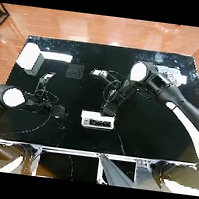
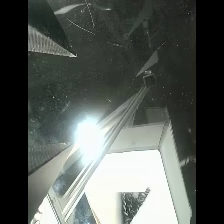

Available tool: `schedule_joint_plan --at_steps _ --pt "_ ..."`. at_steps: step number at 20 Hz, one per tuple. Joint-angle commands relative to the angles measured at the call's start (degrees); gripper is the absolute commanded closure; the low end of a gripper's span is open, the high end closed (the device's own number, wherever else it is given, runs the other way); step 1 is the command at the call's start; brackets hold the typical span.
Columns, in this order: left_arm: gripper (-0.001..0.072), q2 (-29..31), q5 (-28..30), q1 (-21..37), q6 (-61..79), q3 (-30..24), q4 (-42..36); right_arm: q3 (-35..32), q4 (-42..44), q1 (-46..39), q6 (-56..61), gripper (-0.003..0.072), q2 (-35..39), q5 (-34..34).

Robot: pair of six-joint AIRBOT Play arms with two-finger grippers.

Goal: Fold the box and place the chain.

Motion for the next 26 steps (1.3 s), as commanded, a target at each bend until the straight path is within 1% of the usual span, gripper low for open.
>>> schedule_joint_plan --at_steps 1,3,6,8,11,12,15,18,21,22,23,24,26 --pt "0.0082 0.0 1.0 0.2 0.3 -0.2 0.0 0.1 -0.3 0.7 -3.5 -0.0023 0.0 1.9" --pt "0.0082 0.0 1.7 0.2 0.2 -0.2 0.0 0.0 -0.7 0.7 -4.1 -0.0022 0.1 4.4" --pt "0.0082 0.0 2.3 0.2 0.2 -0.2 0.0 0.0 -1.3 1.0 -4.0 -0.0023 0.8 4.2" --pt "0.0082 0.0 2.4 0.2 0.2 -0.2 0.0 -0.1 -5.0 2.6 -4.0 -0.0023 0.8 2.0" --pt "0.0082 0.0 2.4 0.2 0.0 -0.2 0.1 -0.2 -9.0 4.8 -3.0 -0.0022 0.8 1.1" --pt "0.0082 0.0 2.4 0.2 -2.2 -0.2 0.9 -0.2 -9.9 5.2 -2.3 -0.0023 0.8 0.3" --pt "0.0082 0.0 2.3 0.3 -5.4 -0.2 3.8 -0.5 -10.6 5.4 -0.9 -0.0022 0.8 -1.2" --pt "0.0082 0.0 2.2 0.5 -5.6 -0.2 4.0 -2.2 -11.1 5.8 -0.9 -0.0017 0.8 -2.4" --pt "0.0082 0.0 2.2 0.5 -5.6 -0.2 4.0 -2.5 -11.1 6.4 -1.0 -0.0011 0.8 -2.7" --pt "0.0082 0.0 2.2 0.5 -5.6 -0.2 4.0 -2.5 -10.9 6.4 -1.0 0.0069 0.8 -2.7" --pt "0.0082 0.0 2.2 0.5 -5.6 -0.2 3.9 -2.5 -10.7 6.4 -1.0 0.0124 0.8 -2.7" --pt "0.0082 0.0 2.2 0.5 -5.6 -0.2 3.9 -2.5 -10.7 6.4 -1.0 0.0158 0.9 -2.7" --pt "0.0082 0.0 2.2 0.5 -5.6 -0.2 3.9 -2.5 -10.7 6.4 -1.0 0.016 1.1 -2.7"
